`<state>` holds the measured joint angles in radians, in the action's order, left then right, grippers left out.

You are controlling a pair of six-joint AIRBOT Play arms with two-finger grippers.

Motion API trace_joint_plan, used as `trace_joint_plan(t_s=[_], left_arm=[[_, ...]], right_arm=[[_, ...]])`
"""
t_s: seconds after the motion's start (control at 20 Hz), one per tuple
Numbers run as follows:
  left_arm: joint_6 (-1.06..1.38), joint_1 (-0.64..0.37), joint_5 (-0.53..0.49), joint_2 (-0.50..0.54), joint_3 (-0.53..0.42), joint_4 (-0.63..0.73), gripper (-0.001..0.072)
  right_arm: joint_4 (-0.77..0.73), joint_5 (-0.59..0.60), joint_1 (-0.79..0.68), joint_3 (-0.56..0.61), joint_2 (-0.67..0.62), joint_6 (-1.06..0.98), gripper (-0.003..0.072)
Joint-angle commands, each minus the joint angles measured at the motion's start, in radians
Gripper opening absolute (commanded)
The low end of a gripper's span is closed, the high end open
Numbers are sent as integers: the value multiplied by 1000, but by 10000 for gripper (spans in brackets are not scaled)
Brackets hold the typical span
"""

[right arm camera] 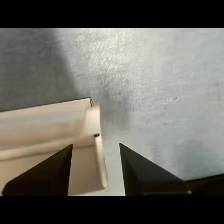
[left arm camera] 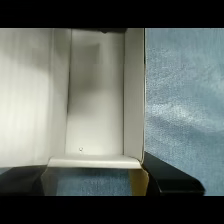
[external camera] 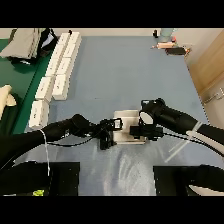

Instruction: Fold the box.

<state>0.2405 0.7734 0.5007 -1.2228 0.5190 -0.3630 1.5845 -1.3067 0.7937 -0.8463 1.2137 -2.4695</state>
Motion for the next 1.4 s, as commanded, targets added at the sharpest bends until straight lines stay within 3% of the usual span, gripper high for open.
trace_joint_plan(t_s=[0.0, 0.2, 0.3, 0.35, 0.45, 0.6, 0.75, 0.9, 1.15, 1.35], left_arm=[[2, 0, -1, 0, 1, 0, 375], [2, 0, -1, 0, 1, -1, 376], [2, 0, -1, 0, 1, -1, 375], [2, 0, -1, 0, 1, -1, 376], [2, 0, -1, 0, 1, 0, 376], [2, 0, -1, 0, 1, -1, 375], [2, 0, -1, 0, 1, 0, 375], [2, 0, -1, 0, 1, 0, 375], [2, 0, -1, 0, 1, 0, 375], [2, 0, -1, 0, 1, 0, 375]], right_arm=[[-6, -26, -2, 0, -78, 11, 467], [8, -57, -4, 0, -248, 19, 440], [10, -59, -37, 0, -331, 63, 34], [9, -65, -77, 0, -357, 99, 0], [3, -87, -208, 0, -380, 191, 0], [-126, -68, -475, 0, -348, 417, 0], [-386, -39, -749, 0, -235, 686, 0], [-693, -40, -927, -13, -70, 911, 1], [-945, -73, -940, -142, 195, 1070, 2], [-967, -130, -866, -275, 330, 1084, 2]])
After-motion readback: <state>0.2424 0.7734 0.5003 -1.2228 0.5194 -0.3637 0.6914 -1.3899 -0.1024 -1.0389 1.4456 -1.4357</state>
